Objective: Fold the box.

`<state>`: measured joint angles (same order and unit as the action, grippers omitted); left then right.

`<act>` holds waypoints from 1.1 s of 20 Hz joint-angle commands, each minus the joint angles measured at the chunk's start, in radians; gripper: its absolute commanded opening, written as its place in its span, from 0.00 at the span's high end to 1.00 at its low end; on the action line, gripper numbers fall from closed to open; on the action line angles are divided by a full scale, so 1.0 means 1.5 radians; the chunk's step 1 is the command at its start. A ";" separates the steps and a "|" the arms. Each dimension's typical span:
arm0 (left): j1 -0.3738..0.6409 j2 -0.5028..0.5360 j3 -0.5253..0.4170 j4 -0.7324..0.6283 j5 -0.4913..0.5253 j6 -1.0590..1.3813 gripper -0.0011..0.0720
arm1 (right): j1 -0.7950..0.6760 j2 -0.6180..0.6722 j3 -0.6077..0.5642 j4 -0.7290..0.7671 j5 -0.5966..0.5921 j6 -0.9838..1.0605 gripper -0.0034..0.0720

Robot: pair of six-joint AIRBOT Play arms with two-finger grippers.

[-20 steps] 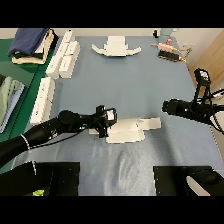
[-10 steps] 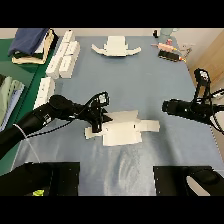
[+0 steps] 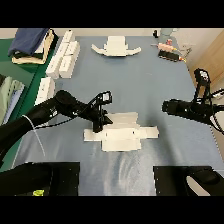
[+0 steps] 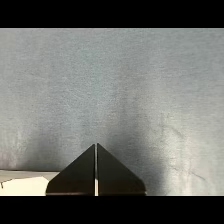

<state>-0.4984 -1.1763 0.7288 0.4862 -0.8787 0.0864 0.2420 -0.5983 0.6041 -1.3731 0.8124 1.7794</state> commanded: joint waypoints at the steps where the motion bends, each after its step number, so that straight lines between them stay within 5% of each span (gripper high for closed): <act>1: 0.001 -0.022 0.008 0.006 0.000 -0.022 0.97 | 0.001 -0.001 0.000 0.000 0.000 0.000 0.93; 9: -0.001 -0.040 0.008 0.006 -0.050 -0.022 0.97 | 0.001 -0.001 0.000 0.000 0.000 -0.001 0.93; 16: 0.001 -0.042 0.008 0.005 -0.019 -0.015 0.97 | 0.001 -0.001 0.000 0.000 0.001 -0.001 0.93; 22: 0.001 -0.029 0.009 -0.025 -0.111 -0.110 0.97 | 0.001 -0.001 0.000 0.000 0.001 -0.006 0.93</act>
<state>-0.4984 -1.2304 0.7418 0.4660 -0.9901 0.0105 0.2420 -0.5983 0.6041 -1.3731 0.8146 1.7760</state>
